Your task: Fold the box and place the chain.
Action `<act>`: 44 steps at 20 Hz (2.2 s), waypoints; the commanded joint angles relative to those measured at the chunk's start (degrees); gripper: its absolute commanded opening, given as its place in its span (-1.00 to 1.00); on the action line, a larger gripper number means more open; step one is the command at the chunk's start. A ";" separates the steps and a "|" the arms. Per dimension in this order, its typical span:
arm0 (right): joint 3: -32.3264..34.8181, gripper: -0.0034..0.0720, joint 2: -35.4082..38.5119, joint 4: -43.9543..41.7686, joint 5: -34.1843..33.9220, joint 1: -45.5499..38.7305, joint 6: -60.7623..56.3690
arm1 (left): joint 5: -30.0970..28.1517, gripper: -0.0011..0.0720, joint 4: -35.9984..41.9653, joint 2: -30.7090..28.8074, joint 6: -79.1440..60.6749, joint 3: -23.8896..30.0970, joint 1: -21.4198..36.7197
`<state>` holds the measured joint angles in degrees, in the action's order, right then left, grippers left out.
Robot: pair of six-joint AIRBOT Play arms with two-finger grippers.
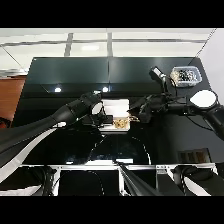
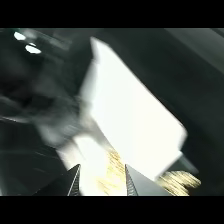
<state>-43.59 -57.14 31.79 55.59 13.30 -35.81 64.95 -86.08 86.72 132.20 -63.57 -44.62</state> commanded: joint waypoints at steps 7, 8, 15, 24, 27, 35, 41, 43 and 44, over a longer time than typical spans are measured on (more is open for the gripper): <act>12.81 0.98 -1.55 17.73 -13.22 -3.52 6.25 | -0.37 -0.89 -0.02 -0.04 0.00 -0.07 0.00; 13.44 0.98 -2.40 17.73 -15.10 -1.70 10.05 | -0.37 -0.89 -0.02 -0.04 0.00 -0.07 0.00; 11.10 0.96 -10.36 -0.50 -21.00 5.29 55.69 | -0.35 -0.89 -0.02 -0.04 0.00 -0.07 0.00; 9.53 0.96 -16.72 -1.62 -22.45 5.27 54.62 | -0.35 -0.89 0.00 -0.04 0.00 -0.07 0.00; 9.53 0.96 -16.98 -1.55 -23.12 5.27 52.26 | -0.33 -0.89 0.00 -0.04 0.00 -0.07 0.00; 9.55 -0.36 -16.98 -1.20 -24.74 5.27 44.50 | -0.33 -0.89 -0.02 -0.04 0.00 -0.07 0.00; 9.53 -0.86 -14.71 -1.09 -23.98 5.27 34.77 | -0.33 -0.89 -0.02 -0.04 0.00 -0.07 0.00; 9.49 -0.86 -10.86 -0.52 -23.87 4.90 28.55 | -0.33 -0.89 0.00 -0.04 0.00 -0.07 0.00; 9.38 -0.86 -8.50 0.72 -23.47 4.35 25.00 | -0.33 -0.89 0.00 -0.04 0.00 -0.07 0.00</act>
<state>-34.04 -69.89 31.09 31.62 18.26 -1.34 64.64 -86.08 86.72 132.22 -63.59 -44.62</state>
